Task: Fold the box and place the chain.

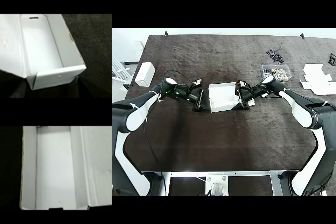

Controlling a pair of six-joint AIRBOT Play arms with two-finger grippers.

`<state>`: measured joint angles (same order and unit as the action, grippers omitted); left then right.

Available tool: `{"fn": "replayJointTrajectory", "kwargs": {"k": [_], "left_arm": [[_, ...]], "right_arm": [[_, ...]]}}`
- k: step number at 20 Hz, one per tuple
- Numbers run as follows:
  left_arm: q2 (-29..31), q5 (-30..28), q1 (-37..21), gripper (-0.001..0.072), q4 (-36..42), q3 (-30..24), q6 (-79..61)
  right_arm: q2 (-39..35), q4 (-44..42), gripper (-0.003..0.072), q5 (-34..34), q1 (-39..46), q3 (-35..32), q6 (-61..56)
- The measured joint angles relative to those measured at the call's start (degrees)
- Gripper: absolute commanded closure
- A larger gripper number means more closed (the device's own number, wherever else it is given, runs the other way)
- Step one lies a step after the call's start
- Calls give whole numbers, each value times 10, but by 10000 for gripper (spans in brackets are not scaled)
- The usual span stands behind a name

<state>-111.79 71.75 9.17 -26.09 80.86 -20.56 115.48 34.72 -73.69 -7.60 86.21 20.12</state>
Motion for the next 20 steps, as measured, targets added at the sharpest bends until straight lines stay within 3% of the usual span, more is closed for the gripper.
{"fn": "replayJointTrajectory", "kwargs": {"k": [9,20], "left_arm": [[0,-66,2,-11,21,1,15],[-1,-104,8,-9,23,1,0]], "right_arm": [[0,-6,131,4,-1,0,-3],[0,-2,131,2,0,1,0]]}}
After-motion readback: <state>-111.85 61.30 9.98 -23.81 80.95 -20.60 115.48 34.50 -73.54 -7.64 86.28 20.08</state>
